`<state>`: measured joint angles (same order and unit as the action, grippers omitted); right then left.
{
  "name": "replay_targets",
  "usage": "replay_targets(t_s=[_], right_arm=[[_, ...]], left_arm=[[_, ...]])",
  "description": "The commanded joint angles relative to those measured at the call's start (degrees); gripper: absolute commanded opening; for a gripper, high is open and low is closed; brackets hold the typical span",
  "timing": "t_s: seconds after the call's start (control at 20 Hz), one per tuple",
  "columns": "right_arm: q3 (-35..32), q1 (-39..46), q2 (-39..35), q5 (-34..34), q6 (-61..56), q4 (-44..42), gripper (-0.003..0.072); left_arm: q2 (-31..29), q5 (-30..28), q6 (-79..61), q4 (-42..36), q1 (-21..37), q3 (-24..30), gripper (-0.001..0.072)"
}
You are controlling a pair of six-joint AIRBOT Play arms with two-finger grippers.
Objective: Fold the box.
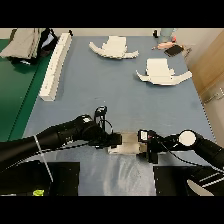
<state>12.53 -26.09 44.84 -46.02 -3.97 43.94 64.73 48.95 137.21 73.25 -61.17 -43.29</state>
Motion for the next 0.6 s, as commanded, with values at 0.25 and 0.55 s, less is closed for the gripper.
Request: replay_targets(t_s=[0.25,0.55], right_arm=[[0.0,0.0,0.0,0.0,0.0,0.0,0.0509],[0.0,0.0,0.0,0.0,0.0,0.0,0.0509]], left_arm=[[7.6,10.5,8.7,6.6,-2.5,-8.1,0.0390],[13.3,16.3,10.7,12.9,-6.3,-13.4,0.0389]])
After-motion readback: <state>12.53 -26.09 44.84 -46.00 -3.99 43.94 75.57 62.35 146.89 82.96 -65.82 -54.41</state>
